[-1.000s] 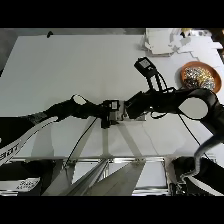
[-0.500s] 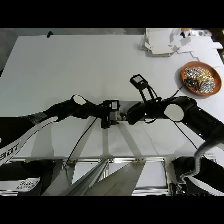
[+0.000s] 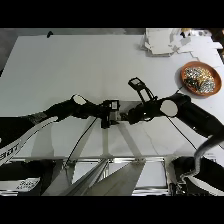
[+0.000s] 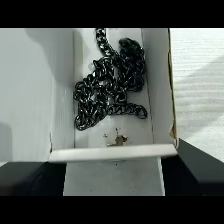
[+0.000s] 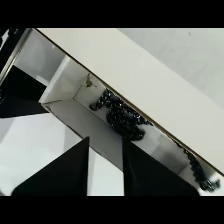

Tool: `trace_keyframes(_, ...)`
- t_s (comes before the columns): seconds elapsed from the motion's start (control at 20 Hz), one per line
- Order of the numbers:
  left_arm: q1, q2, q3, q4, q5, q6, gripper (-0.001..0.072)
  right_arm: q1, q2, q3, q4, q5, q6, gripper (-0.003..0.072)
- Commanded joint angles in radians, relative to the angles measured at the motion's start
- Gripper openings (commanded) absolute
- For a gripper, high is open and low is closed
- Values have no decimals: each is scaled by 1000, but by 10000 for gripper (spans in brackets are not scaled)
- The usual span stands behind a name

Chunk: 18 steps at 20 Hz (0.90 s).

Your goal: Fold the box and place the chain.

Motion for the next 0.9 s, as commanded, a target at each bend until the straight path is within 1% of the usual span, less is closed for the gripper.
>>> trace_keyframes(0.0, 0, 0, 0, 0, 0, 0, 70, -53, 65, 74, -72, 177, 0, 110)
trace_keyframes(0.1, 0, 0, 0, 0, 0, 0, 70, -96, 125, 78, -154, 219, 7, 37)
trace_keyframes(0.2, 0, 0, 0, 0, 0, 0, 70, -143, 140, 75, -269, 252, 90, 36)
trace_keyframes(0.25, 0, 0, 0, 0, 0, 0, 70, -168, 137, 66, -314, 252, 121, 20)
trace_keyframes(0.35, 0, 0, 0, 0, 0, 0, 70, -220, 127, 32, -344, 227, 159, 17)
trace_keyframes(0.5, 0, 0, 0, 0, 0, 0, 70, -289, 94, -19, -345, 136, 223, 19)
trace_keyframes(0.55, 0, 0, 0, 0, 0, 0, 70, -314, 74, -27, -344, 103, 260, 96)
trace_keyframes(0.6, 0, 0, 0, 0, 0, 0, 70, -336, 53, -31, -344, 77, 290, 287)
trace_keyframes(0.65, 0, 0, 0, 0, 0, 0, 70, -352, 30, -31, -345, 55, 301, 409)
trace_keyframes(0.75, 0, 0, 0, 0, 0, 0, 70, -383, -21, -31, -347, 20, 324, 405)
trace_keyframes(0.85, 0, 0, 0, 0, 0, 0, 70, -408, -71, -31, -347, 14, 388, 350)
